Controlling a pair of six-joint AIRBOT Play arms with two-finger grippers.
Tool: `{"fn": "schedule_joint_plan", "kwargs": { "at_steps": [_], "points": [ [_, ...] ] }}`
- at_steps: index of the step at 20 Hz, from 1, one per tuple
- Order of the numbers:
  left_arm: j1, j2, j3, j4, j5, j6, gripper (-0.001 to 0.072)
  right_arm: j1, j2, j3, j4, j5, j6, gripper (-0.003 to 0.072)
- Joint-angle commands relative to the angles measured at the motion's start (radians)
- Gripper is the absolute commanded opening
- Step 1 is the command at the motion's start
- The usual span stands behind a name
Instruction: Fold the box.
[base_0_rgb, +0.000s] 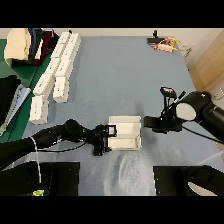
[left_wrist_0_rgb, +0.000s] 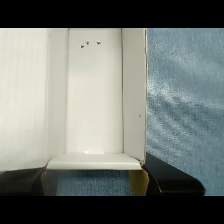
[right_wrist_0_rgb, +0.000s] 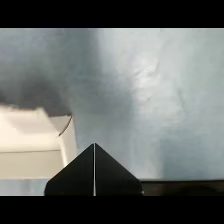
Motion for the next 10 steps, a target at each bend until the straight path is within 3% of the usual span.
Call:
{"fn": "schedule_joint_plan", "kwargs": {
  "at_steps": [1,5,10],
  "points": [
    [0.0,0.0,0.001,0.0,0.0,0.0,0.0518,-0.263,-0.077,0.002,0.216,-0.04,-0.363,0.0005],
    [0.0,0.0,0.001,0.0,0.0,0.0,0.0518,-0.524,-0.292,0.014,0.688,-0.029,-0.752,0.0005],
    [0.0,0.0,0.001,0.0,0.0,0.0,0.0518,-0.552,-0.557,0.079,1.015,0.125,-0.97,0.0006]
  ]
}}
